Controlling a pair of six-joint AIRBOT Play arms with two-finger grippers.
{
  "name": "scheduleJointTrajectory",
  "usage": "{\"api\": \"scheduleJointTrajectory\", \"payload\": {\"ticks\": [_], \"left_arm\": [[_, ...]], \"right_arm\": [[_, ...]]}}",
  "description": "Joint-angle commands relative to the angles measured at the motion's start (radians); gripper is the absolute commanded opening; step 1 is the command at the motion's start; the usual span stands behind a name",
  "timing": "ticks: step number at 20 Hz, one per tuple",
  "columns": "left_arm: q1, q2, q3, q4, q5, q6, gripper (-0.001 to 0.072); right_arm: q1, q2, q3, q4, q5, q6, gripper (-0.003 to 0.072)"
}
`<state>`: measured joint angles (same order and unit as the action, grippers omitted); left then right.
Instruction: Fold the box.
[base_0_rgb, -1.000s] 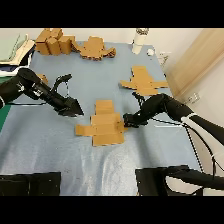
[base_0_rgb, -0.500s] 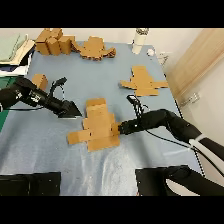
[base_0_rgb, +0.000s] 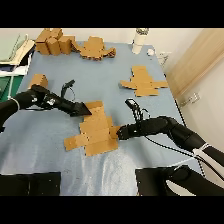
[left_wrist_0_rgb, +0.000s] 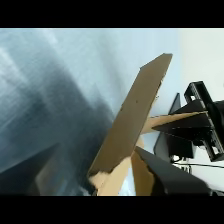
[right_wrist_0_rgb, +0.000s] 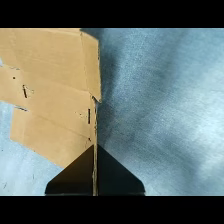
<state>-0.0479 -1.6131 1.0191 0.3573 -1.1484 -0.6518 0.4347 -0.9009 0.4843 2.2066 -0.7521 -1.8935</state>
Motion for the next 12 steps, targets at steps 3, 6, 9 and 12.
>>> {"api": "scheduleJointTrajectory", "payload": {"ticks": [3,6,9,12], "left_arm": [[-0.027,-0.06,0.043,-0.028,-0.132,0.078,0.0522],[-0.022,-0.06,0.043,-0.028,-0.172,0.121,0.0227],[-0.039,-0.06,0.043,-0.021,-0.182,0.143,0.0225],[-0.042,-0.06,0.043,-0.02,-0.208,0.182,0.0031]], "right_arm": [[0.004,0.002,-0.002,-0.007,-0.001,0.013,0.0001],[0.004,0.002,-0.002,-0.012,0.001,0.017,0.0001],[0.004,0.002,-0.002,-0.013,0.005,0.018,0.0001],[0.004,0.002,-0.002,-0.023,0.006,0.02,0.0001]]}}
